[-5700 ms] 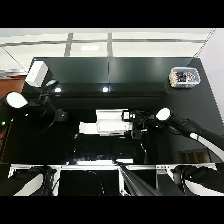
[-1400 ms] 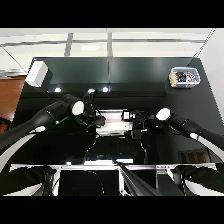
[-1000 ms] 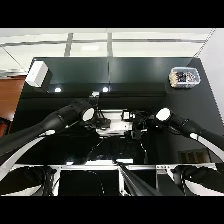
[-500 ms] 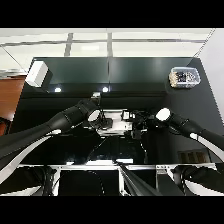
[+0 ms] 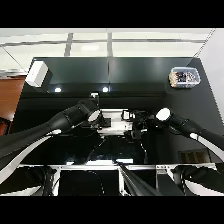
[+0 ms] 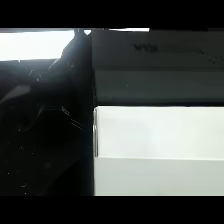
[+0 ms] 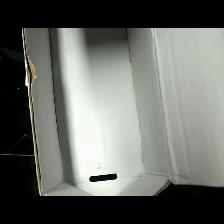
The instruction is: Fold the box and place the chain.
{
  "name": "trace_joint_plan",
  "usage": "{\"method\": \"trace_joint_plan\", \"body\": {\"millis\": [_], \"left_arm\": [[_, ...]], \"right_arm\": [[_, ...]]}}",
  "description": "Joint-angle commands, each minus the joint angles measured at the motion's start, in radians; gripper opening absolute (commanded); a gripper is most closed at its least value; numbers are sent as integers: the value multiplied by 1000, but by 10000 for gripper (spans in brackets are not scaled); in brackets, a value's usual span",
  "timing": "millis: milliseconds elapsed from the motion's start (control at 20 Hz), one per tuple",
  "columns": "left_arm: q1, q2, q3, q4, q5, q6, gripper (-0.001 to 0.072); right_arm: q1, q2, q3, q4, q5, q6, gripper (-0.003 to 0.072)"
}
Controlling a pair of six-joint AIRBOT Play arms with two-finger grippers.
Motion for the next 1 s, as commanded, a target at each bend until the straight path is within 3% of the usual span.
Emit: {"method": "trace_joint_plan", "body": {"millis": [0, 150, 200, 250, 300, 450, 500, 550, 600, 700, 950], "left_arm": [[0, 0, 2, -1, 2, 1, 41], [0, 0, 2, -1, 2, 1, 39], [0, 0, 2, -1, 2, 1, 132], [0, 0, 2, -1, 2, 1, 383], [0, 0, 2, -1, 0, 0, 570], [0, 0, 2, -1, -3, 0, 580], [0, -1, 2, -1, -2, 0, 562], [0, -1, 2, -1, -1, 1, 423], [0, -1, 2, 0, 4, 2, 214], [0, -1, 2, -1, 26, 2, 50], [0, -1, 2, -1, 24, 5, 24]], "right_arm": [[1, -1, 1, 0, 1, -1, 457], [1, -1, 1, 0, 1, -1, 458], [1, -1, 1, 0, 1, -1, 457], [1, -1, 1, 0, 1, -1, 457], [1, -1, 1, 0, 1, -1, 457], [1, -1, 1, 0, 1, -1, 457], [1, -1, 1, 0, 1, -1, 458], [1, -1, 1, 0, 1, -1, 457], [1, -1, 1, 0, 1, -1, 458], [1, -1, 1, 0, 1, -1, 458], [1, -1, 1, 0, 1, 0, 470]]}}
